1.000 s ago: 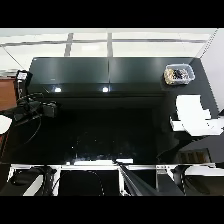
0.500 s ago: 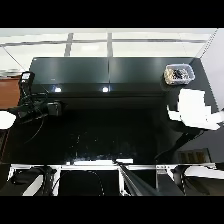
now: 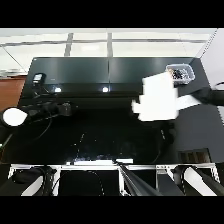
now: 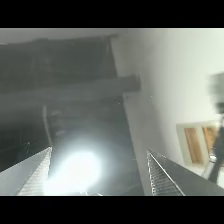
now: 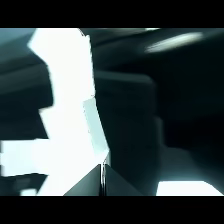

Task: Fold the box and place the chain.

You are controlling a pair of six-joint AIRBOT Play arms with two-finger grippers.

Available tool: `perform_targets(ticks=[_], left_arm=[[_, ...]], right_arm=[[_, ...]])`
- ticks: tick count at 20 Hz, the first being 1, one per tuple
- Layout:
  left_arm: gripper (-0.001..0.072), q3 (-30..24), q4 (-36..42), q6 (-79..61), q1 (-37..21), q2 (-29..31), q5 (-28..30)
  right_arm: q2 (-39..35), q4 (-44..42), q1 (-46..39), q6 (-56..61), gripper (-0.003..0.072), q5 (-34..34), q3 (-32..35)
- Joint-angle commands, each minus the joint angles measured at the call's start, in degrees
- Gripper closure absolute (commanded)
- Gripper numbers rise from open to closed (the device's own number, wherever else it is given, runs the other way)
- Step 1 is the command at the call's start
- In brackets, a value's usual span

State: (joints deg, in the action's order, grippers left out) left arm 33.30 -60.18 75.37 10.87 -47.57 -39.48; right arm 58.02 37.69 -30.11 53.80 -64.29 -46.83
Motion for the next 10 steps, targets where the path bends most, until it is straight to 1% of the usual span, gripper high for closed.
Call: perform_targets(ticks=[1,3,4,5,6,8,9,10], left_arm=[[0.0027,0.1,2.6,-0.1,7.1,-4.8,5.2],[0.0025,1.2,5.7,0.0,9.9,-9.1,7.8],[0.0025,3.0,5.8,0.0,9.9,-11.5,6.8],[0.0025,5.4,5.8,0.1,9.3,-14.2,4.0],[0.0025,8.4,6.6,0.1,8.0,-18.0,-0.6],[0.0028,14.1,11.1,-2.5,4.2,-26.7,-11.6],[0.0027,16.6,16.1,-5.9,2.1,-31.1,-16.4],[0.0025,18.2,22.2,-9.6,0.3,-34.6,-20.1]], right_arm=[[-5.5,-14.0,13.3,0.0,0.067,10.5,13.1],[-5.5,-16.2,23.5,0.0,0.067,20.9,18.9],[-5.5,-17.0,28.2,0.1,0.067,26.0,20.9],[-5.5,-17.6,32.7,1.0,0.067,30.9,22.3],[-5.5,-17.8,36.3,1.5,0.0669,34.5,22.9],[-5.4,-17.8,41.7,1.5,0.067,38.6,23.0],[-5.4,-17.7,43.3,1.5,0.0669,39.1,23.0],[-5.4,-17.6,44.1,1.5,0.0669,39.1,23.0]])
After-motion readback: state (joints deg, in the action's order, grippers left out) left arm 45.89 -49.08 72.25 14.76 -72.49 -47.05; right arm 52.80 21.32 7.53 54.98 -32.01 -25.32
